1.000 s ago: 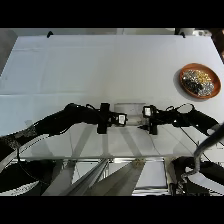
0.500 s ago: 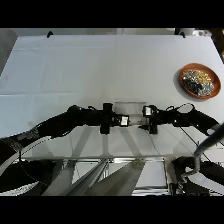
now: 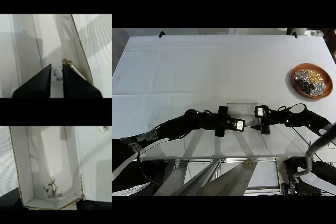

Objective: Fold the box and place the chain.

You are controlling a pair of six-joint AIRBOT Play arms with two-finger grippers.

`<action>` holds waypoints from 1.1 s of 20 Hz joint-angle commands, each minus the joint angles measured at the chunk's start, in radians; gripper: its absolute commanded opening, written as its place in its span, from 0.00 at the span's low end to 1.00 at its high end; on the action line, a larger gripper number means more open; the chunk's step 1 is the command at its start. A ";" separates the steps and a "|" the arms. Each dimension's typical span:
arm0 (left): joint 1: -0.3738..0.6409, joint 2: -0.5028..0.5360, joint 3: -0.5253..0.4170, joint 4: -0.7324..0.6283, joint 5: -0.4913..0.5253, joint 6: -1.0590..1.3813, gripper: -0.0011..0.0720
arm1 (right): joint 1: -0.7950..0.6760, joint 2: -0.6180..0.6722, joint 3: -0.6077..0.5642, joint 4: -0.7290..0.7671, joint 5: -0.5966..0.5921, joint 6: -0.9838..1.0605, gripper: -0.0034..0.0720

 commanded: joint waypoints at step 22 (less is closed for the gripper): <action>-0.006 0.057 0.000 0.047 0.009 -0.140 0.03 | 0.000 0.001 0.001 0.001 0.001 0.003 0.59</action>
